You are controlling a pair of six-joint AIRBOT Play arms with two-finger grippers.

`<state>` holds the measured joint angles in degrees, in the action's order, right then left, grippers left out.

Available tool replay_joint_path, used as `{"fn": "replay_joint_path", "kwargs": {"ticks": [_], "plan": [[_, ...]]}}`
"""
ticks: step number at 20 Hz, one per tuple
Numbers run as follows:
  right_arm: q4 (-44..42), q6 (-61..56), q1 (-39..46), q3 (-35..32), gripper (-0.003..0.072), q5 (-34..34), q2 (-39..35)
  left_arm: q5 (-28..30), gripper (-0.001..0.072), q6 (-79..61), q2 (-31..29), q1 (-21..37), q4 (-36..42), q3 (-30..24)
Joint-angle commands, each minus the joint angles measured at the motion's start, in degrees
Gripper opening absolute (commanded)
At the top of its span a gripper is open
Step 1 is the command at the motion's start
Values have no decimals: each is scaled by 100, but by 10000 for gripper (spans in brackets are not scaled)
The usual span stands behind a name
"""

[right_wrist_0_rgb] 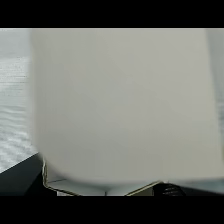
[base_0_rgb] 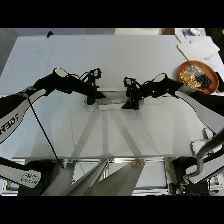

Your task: Fold the box and place the chain.

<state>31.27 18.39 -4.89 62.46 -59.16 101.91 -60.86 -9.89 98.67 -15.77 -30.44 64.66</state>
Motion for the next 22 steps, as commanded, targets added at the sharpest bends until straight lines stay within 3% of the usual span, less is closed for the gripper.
{"fn": "replay_joint_path", "kwargs": {"ticks": [1, 2, 4, 5, 9, 12, 15, 17, 18, 19, 20, 22], "plan": [[-4, -15, -4, 0, 383, 0, 0, -17, 18, 107, -7, -4, 20, -2], [-4, -15, -4, 0, 383, 0, 0, -15, 67, 105, -7, -4, 22, -2], [-4, -15, -4, 0, 383, 0, 0, 31, 317, 109, -26, -2, 20, 0], [-4, -15, -4, 0, 383, 0, 0, 46, 350, 107, -50, -2, 15, -2], [-4, -15, -4, 0, 383, 0, 0, 129, 352, 96, -256, 20, -162, 0], [-4, -15, -4, 0, 383, 0, 0, 146, 352, 127, -584, 151, -831, 0], [-4, -15, -4, 0, 383, 0, 0, -205, 352, 741, -1064, 501, -1285, 0], [-4, -15, -4, 0, 383, 0, 0, -796, 332, 981, -1373, 892, -1386, -2], [-4, -15, -4, 0, 383, 0, 0, -1165, 251, 1193, -1480, 1078, -1405, -7], [-4, -15, -4, 0, 383, 0, 0, -1486, 65, 1440, -1530, 1193, -1390, -39], [-4, -15, -4, 0, 383, 0, 0, -1784, 6, 1652, -1534, 1215, -1370, -96], [-4, -15, -4, 0, 383, 0, 0, -1873, 10, 1810, -1534, 1025, -992, -404]]}}
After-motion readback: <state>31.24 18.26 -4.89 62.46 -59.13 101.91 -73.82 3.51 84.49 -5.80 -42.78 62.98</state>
